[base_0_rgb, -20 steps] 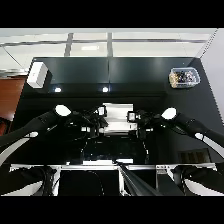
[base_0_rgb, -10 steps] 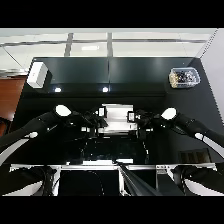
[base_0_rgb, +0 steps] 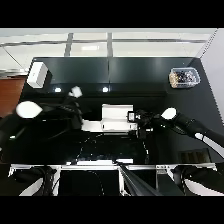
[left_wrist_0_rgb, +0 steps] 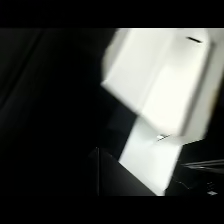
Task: Fold the box and place the chain.
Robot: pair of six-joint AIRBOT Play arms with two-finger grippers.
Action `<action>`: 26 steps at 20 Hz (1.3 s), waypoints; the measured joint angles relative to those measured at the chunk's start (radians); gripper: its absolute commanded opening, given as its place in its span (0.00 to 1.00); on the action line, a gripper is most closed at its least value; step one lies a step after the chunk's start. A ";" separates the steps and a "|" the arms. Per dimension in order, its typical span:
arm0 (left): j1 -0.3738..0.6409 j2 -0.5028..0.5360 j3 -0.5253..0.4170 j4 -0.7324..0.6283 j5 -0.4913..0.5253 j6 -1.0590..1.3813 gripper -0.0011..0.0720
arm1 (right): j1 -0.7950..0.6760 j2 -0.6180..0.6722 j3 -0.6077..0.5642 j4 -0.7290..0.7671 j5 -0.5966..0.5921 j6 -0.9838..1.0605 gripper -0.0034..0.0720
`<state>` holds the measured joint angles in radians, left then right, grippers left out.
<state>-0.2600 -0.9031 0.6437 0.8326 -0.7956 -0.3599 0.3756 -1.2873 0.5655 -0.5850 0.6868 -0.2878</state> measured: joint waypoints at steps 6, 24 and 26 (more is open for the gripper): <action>0.330 0.006 -0.112 0.059 -0.131 -0.658 0.05 | 0.000 0.000 0.000 0.000 0.000 0.000 0.29; 0.109 -0.560 0.100 -0.217 -0.365 -0.719 0.05 | 0.000 0.000 0.000 0.000 0.001 0.000 0.29; 0.102 -0.571 0.140 -0.214 -0.409 -0.717 0.10 | 0.000 0.000 0.000 0.000 0.000 0.000 0.29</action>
